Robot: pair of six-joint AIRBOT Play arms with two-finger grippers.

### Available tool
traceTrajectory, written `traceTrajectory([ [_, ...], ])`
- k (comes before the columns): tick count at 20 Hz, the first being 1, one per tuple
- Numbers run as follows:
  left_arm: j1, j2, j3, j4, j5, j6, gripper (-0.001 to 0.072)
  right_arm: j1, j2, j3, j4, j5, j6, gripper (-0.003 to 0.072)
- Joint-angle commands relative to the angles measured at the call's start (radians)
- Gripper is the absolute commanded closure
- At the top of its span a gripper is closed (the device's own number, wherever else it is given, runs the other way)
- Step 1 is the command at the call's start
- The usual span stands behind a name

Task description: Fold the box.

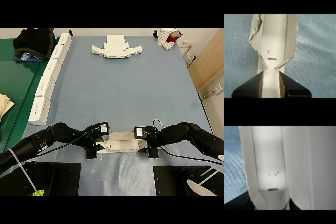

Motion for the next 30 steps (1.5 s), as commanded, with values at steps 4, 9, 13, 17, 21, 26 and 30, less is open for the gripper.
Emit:
traceTrajectory([
  [4, -0.071, -0.023, 0.006, -0.06, 0.11, 0.058, 0.0506, 0.0, 0.0, 0.001, 0.0, 0.0, 0.0, 0.0178],
  [9, -0.103, -0.023, 0.006, -0.061, 0.117, 0.058, 0.0697, 0.0, 0.0, 0.001, 0.0, 0.0, 0.0, 0.0177],
  [13, -0.136, -0.025, 0.008, -0.105, 0.203, 0.063, 0.0697, 0.0, 0.0, 0.001, 0.0, 0.001, 0.0, 0.0177],
  [17, -0.158, -0.068, 0.012, -0.119, 0.21, 0.063, 0.0697, 0.0, 0.0, 0.001, 0.0, 0.001, 0.0, 0.0177],
  [21, -0.158, -0.082, 0.012, -0.119, 0.215, 0.062, 0.0694, 0.0, 0.0, 0.001, 0.0, 0.0, 0.0, 0.0177],
  [26, -0.158, -0.083, 0.012, -0.146, 0.243, 0.061, 0.0252, 0.0, 0.0, 0.001, 0.0, 0.0, 0.0, 0.0178],
  [30, -0.158, -0.083, 0.012, -0.146, 0.242, 0.056, 0.0254, 0.0, 0.0, 0.001, 0.0, 0.0, 0.0, 0.0177],
])
